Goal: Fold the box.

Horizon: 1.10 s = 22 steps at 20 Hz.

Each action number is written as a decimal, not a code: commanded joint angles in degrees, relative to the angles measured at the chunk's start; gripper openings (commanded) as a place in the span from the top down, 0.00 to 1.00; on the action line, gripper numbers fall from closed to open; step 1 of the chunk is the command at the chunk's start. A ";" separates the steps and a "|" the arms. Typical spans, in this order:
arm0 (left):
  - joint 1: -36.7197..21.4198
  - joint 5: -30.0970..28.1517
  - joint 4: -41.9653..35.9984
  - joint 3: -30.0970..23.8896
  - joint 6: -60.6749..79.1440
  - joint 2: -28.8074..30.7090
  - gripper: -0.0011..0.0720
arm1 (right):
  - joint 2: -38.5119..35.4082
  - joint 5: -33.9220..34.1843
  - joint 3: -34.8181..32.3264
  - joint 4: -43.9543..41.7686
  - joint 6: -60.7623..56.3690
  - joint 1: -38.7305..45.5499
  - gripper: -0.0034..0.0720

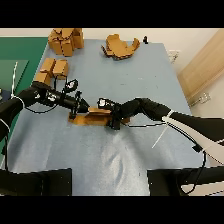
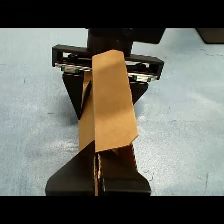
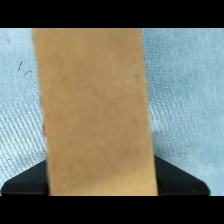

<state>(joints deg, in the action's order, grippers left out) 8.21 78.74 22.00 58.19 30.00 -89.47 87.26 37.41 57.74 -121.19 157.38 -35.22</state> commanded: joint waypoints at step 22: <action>-0.02 -7.63 0.13 -0.02 -0.02 -0.04 0.96 | 0.59 1.33 0.35 -0.72 0.59 0.13 0.42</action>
<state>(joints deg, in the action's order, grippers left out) 8.23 71.53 22.04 58.19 29.98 -89.47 87.85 39.33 58.02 -121.99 157.77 -35.11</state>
